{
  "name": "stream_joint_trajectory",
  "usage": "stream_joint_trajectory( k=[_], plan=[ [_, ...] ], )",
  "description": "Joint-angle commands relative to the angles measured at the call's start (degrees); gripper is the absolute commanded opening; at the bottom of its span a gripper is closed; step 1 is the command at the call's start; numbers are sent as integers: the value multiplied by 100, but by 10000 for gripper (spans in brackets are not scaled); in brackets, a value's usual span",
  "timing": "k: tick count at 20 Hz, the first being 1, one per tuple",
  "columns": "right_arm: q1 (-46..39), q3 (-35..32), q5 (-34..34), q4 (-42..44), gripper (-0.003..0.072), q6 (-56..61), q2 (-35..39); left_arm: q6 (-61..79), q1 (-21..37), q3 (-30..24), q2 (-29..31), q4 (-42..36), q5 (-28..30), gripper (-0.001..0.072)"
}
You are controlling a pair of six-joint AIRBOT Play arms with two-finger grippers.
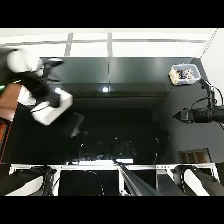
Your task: Fold the box and place the chain.
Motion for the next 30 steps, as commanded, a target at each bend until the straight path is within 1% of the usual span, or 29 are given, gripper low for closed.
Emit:
stream_joint_trajectory(
  k=[1, 2, 3, 4, 5, 7, 8, 10, 12, 13, 14, 19, 22, 25, 26, 27, 28, 29, 30],
  plan=[
    [-4, -2, -39, 87, 12, -7, 4, -223, 1956, -1545, 1259, 0, 728, 196],
    [-2, -2, -66, 153, 12, -4, 4, -223, 2413, -1954, 1440, -20, 920, 196],
    [-2, -2, -109, 238, 12, -7, 4, -118, 2756, -2249, 1499, 35, 1099, 196],
    [-4, -2, -166, 304, 12, -4, 4, 31, 3071, -2430, 1480, 181, 1300, 196],
    [-4, -2, -203, 343, 12, -4, 4, 28, 3421, -2470, 1381, 323, 1504, 195],
    [-4, -2, -208, 343, 12, -2, 4, 31, 4035, -2299, 1095, 116, 1746, 196],
    [-4, -2, -201, 345, 12, -2, 4, 155, 4271, -2168, 935, -48, 1812, 195],
    [-4, -2, -212, 343, 12, 22, 4, 861, 4544, -1910, 597, -363, 1779, 196],
    [-4, -2, -210, 345, 12, 57, 4, 1357, 4605, -1764, 299, -719, 1908, 203],
    [-4, -2, -197, 345, 12, 105, 4, 1639, 4583, -1755, 184, -890, 1974, 246],
    [-2, -2, -188, 345, 12, 157, 4, 1937, 4535, -1755, 68, -1043, 2050, 246],
    [-2, -2, -205, 348, 12, 514, 4, 2076, 4236, -1746, -398, -1093, 2933, 246],
    [-2, -2, -205, 348, 12, 623, 4, 2087, 4074, -1746, -511, -1038, 3296, 246],
    [-2, -2, -214, 348, 12, 680, 4, 2076, 3941, -1622, -549, -1080, 3390, 245],
    [-2, -2, -210, 358, 13, 715, 4, 2057, 3915, -1530, -584, -1180, 3362, 246],
    [-2, -2, -210, 389, 12, 723, 4, 2063, 3893, -1429, -616, -1305, 3265, 262],
    [-2, -2, -210, 437, 12, 723, 4, 2059, 3864, -1349, -640, -1357, 3182, 473],
    [-2, -2, -214, 492, 12, 723, 4, 2048, 3799, -1268, -643, -1346, 3119, 710],
    [-2, -2, -214, 549, 12, 721, 4, 2044, 3738, -1154, -640, -1294, 2970, 707]
  ],
)
